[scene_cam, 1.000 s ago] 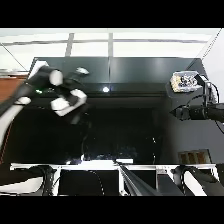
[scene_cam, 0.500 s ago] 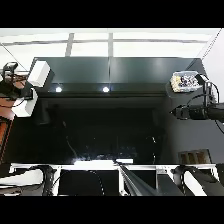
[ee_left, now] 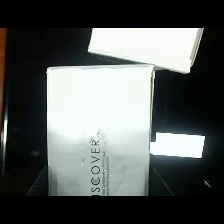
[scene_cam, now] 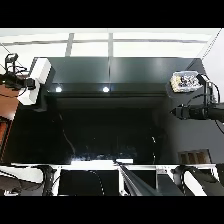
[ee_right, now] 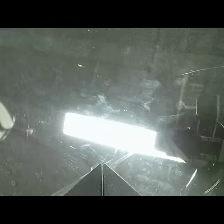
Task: Fold the box and place the chain.
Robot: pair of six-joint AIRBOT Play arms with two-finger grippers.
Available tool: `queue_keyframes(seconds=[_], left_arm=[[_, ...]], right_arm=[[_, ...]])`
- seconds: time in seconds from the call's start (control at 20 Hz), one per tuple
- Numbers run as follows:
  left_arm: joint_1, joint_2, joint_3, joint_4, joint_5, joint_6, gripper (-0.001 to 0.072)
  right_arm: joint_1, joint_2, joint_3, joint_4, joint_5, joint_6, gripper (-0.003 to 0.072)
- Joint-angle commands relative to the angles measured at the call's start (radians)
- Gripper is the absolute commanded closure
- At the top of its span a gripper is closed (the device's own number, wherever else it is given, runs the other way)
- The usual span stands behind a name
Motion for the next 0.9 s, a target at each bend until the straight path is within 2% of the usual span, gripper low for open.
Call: queue_keyframes(seconds=[0.0, 0.2, 0.45, 0.5, 0.55, 0.6, 0.75, 0.85], left_arm=[[-0.005, -0.029, 0.036, -0.039, -0.031, 0.017, 0.0420], [-0.005, -0.029, 0.042, -0.064, -0.097, 0.018, 0.0421], [-0.006, -0.029, 0.041, -0.145, -0.053, 0.062, 0.0416], [-0.006, -0.029, 0.041, -0.136, -0.037, 0.061, 0.0359], [-0.006, -0.029, 0.044, -0.135, -0.028, 0.061, 0.0046], [-0.006, -0.028, 0.055, -0.135, -0.035, 0.059, -0.0004], [-0.010, 0.003, 0.166, -0.120, -0.116, 0.057, -0.0005], [-0.019, 0.031, 0.282, -0.126, -0.204, 0.025, -0.0004]], right_arm=[[0.000, 0.000, 0.000, 0.000, -0.002, 0.011, 0.0669], [0.000, 0.000, 0.000, 0.000, -0.002, 0.011, 0.0668], [0.000, 0.000, 0.000, 0.000, -0.001, 0.011, 0.0668], [0.000, 0.000, 0.000, 0.000, -0.001, 0.011, 0.0668], [0.000, 0.000, 0.000, 0.001, 0.002, 0.011, 0.0668], [0.000, 0.000, 0.000, 0.001, 0.006, 0.011, 0.0668], [0.000, 0.000, 0.000, 0.005, 0.040, 0.011, 0.0668], [0.000, 0.000, 0.000, 0.004, 0.041, 0.011, 0.0668]])
